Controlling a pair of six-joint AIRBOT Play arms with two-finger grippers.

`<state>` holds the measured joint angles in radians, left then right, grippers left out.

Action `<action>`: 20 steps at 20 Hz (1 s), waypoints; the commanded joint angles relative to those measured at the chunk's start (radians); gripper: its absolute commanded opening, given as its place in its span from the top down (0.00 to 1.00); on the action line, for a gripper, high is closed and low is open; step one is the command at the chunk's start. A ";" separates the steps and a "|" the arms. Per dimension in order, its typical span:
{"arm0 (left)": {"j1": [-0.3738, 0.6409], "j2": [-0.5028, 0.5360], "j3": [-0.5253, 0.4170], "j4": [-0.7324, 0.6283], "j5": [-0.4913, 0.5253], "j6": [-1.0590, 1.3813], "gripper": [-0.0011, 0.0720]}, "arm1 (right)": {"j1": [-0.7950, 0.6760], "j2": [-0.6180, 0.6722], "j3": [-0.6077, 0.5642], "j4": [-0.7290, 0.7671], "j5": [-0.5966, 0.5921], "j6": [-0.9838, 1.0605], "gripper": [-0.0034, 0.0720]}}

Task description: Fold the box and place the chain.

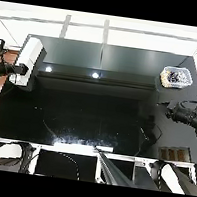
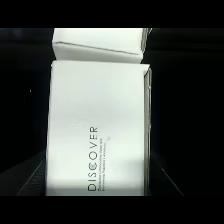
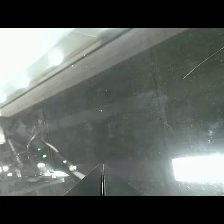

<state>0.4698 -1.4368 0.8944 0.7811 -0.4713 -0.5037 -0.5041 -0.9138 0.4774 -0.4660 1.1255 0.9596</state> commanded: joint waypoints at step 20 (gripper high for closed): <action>-0.347 0.923 -0.249 0.169 -0.495 -0.502 0.96 | 0.315 0.354 0.327 -0.748 -0.157 0.306 0.94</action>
<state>0.2298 -0.6510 0.7898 0.9150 -1.0092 -0.9340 -0.1963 -0.6762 0.9615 -1.1290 1.1355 1.2404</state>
